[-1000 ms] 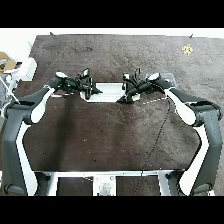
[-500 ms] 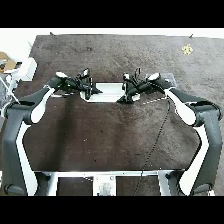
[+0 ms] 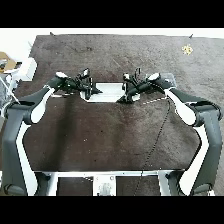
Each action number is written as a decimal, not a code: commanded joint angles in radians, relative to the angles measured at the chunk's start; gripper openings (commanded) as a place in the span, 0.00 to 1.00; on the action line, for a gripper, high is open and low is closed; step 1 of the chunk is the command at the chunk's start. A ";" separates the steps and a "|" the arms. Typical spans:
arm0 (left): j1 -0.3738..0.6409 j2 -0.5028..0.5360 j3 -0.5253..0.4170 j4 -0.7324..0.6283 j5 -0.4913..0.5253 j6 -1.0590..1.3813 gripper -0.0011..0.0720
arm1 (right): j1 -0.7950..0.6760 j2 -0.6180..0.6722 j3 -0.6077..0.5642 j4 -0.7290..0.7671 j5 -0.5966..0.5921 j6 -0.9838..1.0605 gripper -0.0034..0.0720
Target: Fold the box and place the chain.
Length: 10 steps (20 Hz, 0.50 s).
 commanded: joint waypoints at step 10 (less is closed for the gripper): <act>0.056 0.058 0.018 -0.051 -0.123 -0.136 0.42 | 0.001 0.000 0.001 0.000 0.000 0.000 0.60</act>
